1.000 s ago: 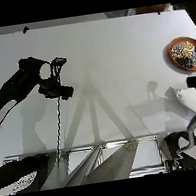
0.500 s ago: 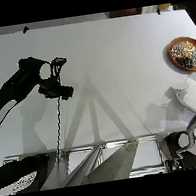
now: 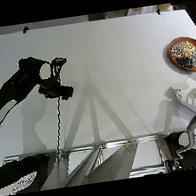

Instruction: Fold the box and place the chain.

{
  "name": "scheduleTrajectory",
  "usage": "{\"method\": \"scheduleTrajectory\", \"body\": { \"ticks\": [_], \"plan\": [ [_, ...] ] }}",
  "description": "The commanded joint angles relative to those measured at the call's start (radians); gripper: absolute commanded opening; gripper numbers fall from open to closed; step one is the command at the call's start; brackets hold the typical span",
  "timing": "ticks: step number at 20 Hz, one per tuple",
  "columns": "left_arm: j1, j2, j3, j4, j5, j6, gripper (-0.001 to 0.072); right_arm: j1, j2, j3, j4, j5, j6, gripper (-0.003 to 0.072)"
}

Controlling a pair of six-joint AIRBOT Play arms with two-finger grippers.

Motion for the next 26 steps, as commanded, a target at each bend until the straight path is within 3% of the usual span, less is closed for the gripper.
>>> {"method": "scheduleTrajectory", "body": {
  "ticks": [1,6,11,15,20,24,26],
  "plan": [
    [0.001,0.000,0.000,0.000,0.000,0.000,0.0475,-0.016,-0.047,0.000,0.002,-0.032,0.019,0.0369],
    [0.001,0.000,0.000,0.000,0.000,0.000,0.0475,-0.010,-0.054,0.000,0.003,-0.052,0.019,0.0018],
    [0.001,0.000,0.000,0.000,0.000,0.000,0.0475,0.200,0.113,0.000,0.035,-0.101,-0.058,0.0017],
    [0.001,0.000,0.000,0.000,0.000,0.000,0.0475,0.414,0.335,-0.017,0.291,-0.240,-0.113,0.0017],
    [0.001,0.000,0.000,0.000,0.000,0.000,0.0475,0.620,0.607,-0.254,0.610,-0.498,-0.140,0.0017],
    [0.001,0.000,0.000,0.000,0.004,0.001,0.0475,0.813,0.660,-0.425,0.655,-0.573,-0.140,0.0017],
    [0.002,0.000,0.000,0.006,0.090,0.013,0.0475,0.897,0.660,-0.455,0.653,-0.596,-0.140,0.0017]
  ]
}}
